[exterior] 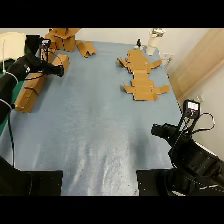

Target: Fold the box.

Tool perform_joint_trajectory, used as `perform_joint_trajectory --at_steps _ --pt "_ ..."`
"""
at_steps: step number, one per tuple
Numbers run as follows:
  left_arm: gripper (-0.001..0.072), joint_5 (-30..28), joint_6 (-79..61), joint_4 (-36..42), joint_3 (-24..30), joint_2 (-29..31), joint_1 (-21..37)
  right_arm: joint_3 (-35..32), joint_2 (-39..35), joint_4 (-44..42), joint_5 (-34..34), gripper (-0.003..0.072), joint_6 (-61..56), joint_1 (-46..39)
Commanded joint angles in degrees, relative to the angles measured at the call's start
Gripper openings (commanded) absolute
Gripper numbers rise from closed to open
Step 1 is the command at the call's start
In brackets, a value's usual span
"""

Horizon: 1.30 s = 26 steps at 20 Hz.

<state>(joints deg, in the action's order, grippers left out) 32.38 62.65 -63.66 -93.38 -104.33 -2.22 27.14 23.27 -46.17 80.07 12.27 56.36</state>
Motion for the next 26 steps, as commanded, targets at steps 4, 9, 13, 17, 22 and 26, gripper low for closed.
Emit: perform_joint_trajectory --at_steps 4,9,13,17,22,26 --pt "0.0519 0.72 7.54 -7.98 -8.15 -5.68 0.72 -0.02 0.0 1.29 -0.52 0.0003 -1.4 0.02" --pt "0.052 1.36 13.49 -12.28 -8.46 -6.75 1.92 -0.02 0.0 2.49 -0.55 0.0003 -1.4 0.02" --pt "0.0519 3.89 13.46 -12.9 -8.5 -7.45 2.29 -0.02 0.0 2.49 -0.74 0.0003 -1.4 0.02" --pt "0.0521 4.42 13.46 -12.87 -8.5 -7.45 2.29 -0.02 0.0 2.49 -2.19 0.0003 -1.4 0.02" --pt "0.0549 4.44 13.27 -14.64 -8.5 -7.45 2.29 -0.02 0.0 2.47 -2.23 0.0003 -1.4 0.02" --pt "0.0696 4.85 13.16 -14.64 -8.5 -7.45 2.29 0.0 0.0 2.49 -2.23 0.0003 -1.4 0.02"
